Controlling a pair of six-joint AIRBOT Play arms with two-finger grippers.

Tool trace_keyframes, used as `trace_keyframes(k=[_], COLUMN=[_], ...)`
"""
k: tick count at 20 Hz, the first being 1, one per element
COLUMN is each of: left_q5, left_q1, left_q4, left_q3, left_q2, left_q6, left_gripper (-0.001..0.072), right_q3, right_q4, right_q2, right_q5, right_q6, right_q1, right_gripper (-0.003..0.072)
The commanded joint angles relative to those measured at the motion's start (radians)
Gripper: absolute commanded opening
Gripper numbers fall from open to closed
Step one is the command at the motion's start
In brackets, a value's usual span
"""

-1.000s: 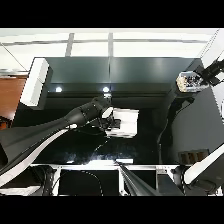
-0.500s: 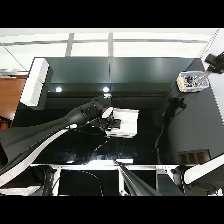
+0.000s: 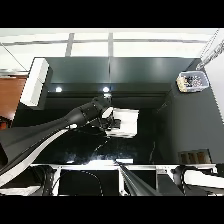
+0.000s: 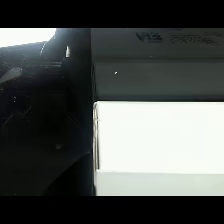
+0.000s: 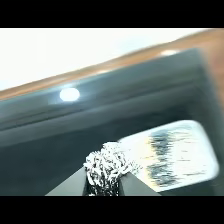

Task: Fold the box and place the chain.

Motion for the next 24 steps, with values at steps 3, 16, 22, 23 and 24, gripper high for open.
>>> trace_keyframes(k=[3,16,22,23,24], left_q5=[0.006,0.007,0.006,0.006,0.006], left_q1=[0.001,0.001,0.001,0.001,0.001], left_q4=[0.0,0.0,0.0,0.0,0.0], left_q3=[0.0,0.0,0.0,0.0,0.0], left_q2=[0.0,0.0,0.0,0.0,0.0], left_q6=[0.0,0.0,0.0,0.0,0.0], left_gripper=[0.0024,0.0024,0.0024,0.0024,0.0024], right_q3=[-0.105,-0.702,-0.891,-0.924,-0.953], right_q4=[0.183,0.395,0.42,0.413,0.406], right_q2=[0.151,0.492,0.491,0.491,0.491], right_q5=[0.16,0.248,-0.048,-0.078,-0.095], right_q6=[-0.045,-0.124,-0.121,-0.121,-0.121], right_q1=[0.072,0.522,0.74,0.75,0.751], right_gripper=[0.0003,0.0004,0.0004,0.0004,0.0004])
